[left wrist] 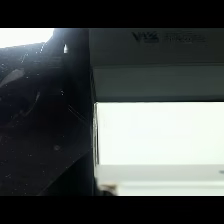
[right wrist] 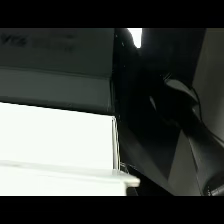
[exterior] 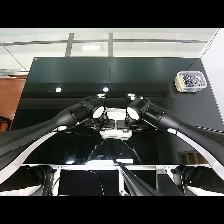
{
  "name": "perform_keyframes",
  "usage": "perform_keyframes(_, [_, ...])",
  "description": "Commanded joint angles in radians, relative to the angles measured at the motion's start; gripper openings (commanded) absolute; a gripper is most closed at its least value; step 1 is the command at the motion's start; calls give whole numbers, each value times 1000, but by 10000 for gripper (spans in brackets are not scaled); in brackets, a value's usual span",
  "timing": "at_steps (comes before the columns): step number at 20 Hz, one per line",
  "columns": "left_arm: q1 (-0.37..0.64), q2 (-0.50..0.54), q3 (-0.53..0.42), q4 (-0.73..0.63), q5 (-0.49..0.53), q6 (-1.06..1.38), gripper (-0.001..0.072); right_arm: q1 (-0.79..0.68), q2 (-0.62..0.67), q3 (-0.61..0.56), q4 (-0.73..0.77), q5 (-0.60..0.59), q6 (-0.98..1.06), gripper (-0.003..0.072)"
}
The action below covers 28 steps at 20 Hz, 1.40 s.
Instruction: Fold the box and place the chain.
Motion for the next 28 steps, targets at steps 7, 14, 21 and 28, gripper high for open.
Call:
perform_keyframes(7, [0, -1, 0, 0, 0, 0, 26, 2, -4, -17, -3, -4, 13, 303])
perform_keyframes(14, [0, -1, 0, 0, 0, 0, 26, 2, -4, -33, -20, -22, 29, 303])
perform_keyframes(21, [0, -1, 0, 0, 0, 0, 26, 2, -4, -34, -3, -58, 28, 300])
perform_keyframes(28, [0, -1, 0, 0, 0, 0, 26, 2, -4, -34, 0, -63, 28, 21])
